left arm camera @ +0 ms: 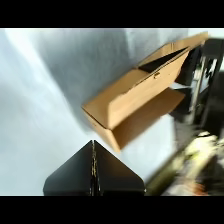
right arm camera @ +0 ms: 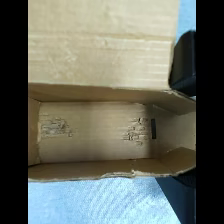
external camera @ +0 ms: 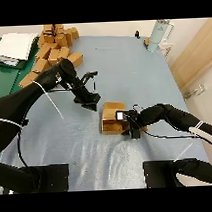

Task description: Fold the box.

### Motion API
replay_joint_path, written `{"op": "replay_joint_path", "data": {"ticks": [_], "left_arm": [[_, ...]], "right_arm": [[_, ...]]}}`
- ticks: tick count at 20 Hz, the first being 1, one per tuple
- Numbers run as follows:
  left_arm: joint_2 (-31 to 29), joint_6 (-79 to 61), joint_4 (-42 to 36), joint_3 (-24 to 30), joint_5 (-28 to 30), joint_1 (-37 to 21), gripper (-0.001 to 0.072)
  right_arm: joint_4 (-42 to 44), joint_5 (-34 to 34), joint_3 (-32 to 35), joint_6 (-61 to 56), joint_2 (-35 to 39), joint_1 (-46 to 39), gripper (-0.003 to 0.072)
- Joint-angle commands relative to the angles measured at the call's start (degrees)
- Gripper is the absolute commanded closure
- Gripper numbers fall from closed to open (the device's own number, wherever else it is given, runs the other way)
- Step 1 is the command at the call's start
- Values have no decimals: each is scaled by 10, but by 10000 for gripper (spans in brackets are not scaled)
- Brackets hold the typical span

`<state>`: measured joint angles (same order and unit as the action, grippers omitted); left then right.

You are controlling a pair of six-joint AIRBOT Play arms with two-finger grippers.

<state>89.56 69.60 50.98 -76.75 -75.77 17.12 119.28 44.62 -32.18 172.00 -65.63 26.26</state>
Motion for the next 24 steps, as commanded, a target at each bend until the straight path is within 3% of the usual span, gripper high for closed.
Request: {"op": "replay_joint_path", "data": {"ticks": [1,4,7,10,12,13,14,15,19,24], "left_arm": [[0,-210,20,9,22,-12,701],[-27,-282,2,80,53,-11,705],[-103,-366,-55,203,168,-3,705],[-193,-484,-65,308,305,40,700],[-218,-619,-121,353,342,53,696],[-216,-694,-152,368,343,53,508],[-209,-756,-183,379,349,57,100],[-196,-804,-219,387,356,62,24],[-149,-872,-257,390,360,79,24],[-135,-872,-257,390,363,79,24]], "right_arm": [[0,0,0,0,0,0,168],[0,0,0,0,0,0,168],[0,0,0,0,0,0,168],[0,0,0,0,0,0,168],[0,0,0,0,0,0,168],[0,0,0,0,0,0,168],[0,0,0,0,0,0,168],[0,0,0,0,0,0,168],[0,0,0,0,0,0,168],[0,0,0,0,0,0,168]]}}
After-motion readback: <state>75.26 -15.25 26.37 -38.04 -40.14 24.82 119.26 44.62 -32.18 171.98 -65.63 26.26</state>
